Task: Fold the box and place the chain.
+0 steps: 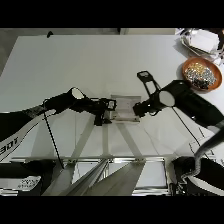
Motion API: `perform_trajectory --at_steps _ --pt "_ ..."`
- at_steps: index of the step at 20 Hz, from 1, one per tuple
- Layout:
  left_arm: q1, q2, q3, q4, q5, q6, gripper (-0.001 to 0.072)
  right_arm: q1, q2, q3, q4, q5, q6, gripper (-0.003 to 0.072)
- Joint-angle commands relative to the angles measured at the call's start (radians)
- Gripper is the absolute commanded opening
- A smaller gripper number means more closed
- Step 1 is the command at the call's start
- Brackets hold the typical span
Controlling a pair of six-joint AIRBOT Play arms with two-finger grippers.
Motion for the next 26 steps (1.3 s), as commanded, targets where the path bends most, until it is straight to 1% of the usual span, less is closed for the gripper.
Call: perform_trajectory --at_steps 1,2,3,4,5,7,8,11,12,13,14,17,20,22,23,25,26 --pt "0.001 0.000 0.001 0.001 0.002 0.000 0.0276 -0.142 0.065 0.049 -0.045 0.124 -0.154 0.0516" --pt "0.001 0.000 0.001 0.001 0.001 0.000 0.0276 -0.206 0.065 0.061 -0.082 0.115 -0.170 0.0516" --pt "0.001 0.000 0.001 0.001 0.001 0.000 0.0276 -0.288 0.065 0.068 -0.123 0.072 -0.184 0.0503" --pt "0.001 0.000 0.001 0.001 0.002 0.000 0.0276 -0.371 0.061 0.072 -0.150 0.000 -0.227 0.0422" --pt "0.001 0.000 0.001 0.001 0.001 0.000 0.0276 -0.454 0.047 0.084 -0.168 -0.058 -0.291 0.0375" --pt "0.001 0.000 0.001 0.001 0.002 0.000 0.0276 -0.615 -0.044 0.170 -0.200 -0.078 -0.362 0.0376" --pt "0.001 0.000 0.001 0.001 0.002 0.000 0.0276 -0.683 -0.106 0.224 -0.202 -0.086 -0.361 0.0376" --pt "0.001 0.000 0.001 0.001 0.002 0.000 0.0276 -0.854 -0.336 0.396 -0.198 -0.087 -0.360 0.0377" --pt "0.001 0.000 0.001 0.001 0.001 0.000 0.0276 -0.893 -0.404 0.441 -0.196 -0.081 -0.360 0.0393" --pt "0.001 0.000 0.001 0.001 0.002 0.000 0.0276 -0.927 -0.469 0.479 -0.192 -0.080 -0.373 0.0462" --pt "0.001 0.000 0.001 0.001 0.002 0.000 0.0276 -0.951 -0.519 0.504 -0.191 -0.083 -0.399 0.0470" --pt "0.001 0.000 0.001 0.001 0.002 0.000 0.0276 -0.992 -0.621 0.532 -0.192 -0.127 -0.416 0.0470" --pt "0.001 0.000 0.001 0.001 0.002 0.000 0.0276 -0.996 -0.665 0.532 -0.185 -0.200 -0.416 0.0464" --pt "0.001 0.000 0.001 0.001 0.002 0.000 0.0276 -0.996 -0.678 0.532 -0.133 -0.242 -0.416 0.0456" --pt "0.001 0.000 0.001 0.001 0.001 0.000 0.0276 -0.996 -0.685 0.532 -0.102 -0.247 -0.423 0.0434" --pt "0.001 0.000 0.001 0.001 0.001 0.000 0.0276 -0.996 -0.694 0.532 -0.052 -0.241 -0.454 0.0341" --pt "0.001 0.000 0.001 0.001 0.002 0.000 0.0276 -0.995 -0.694 0.532 -0.043 -0.238 -0.457 0.0212"
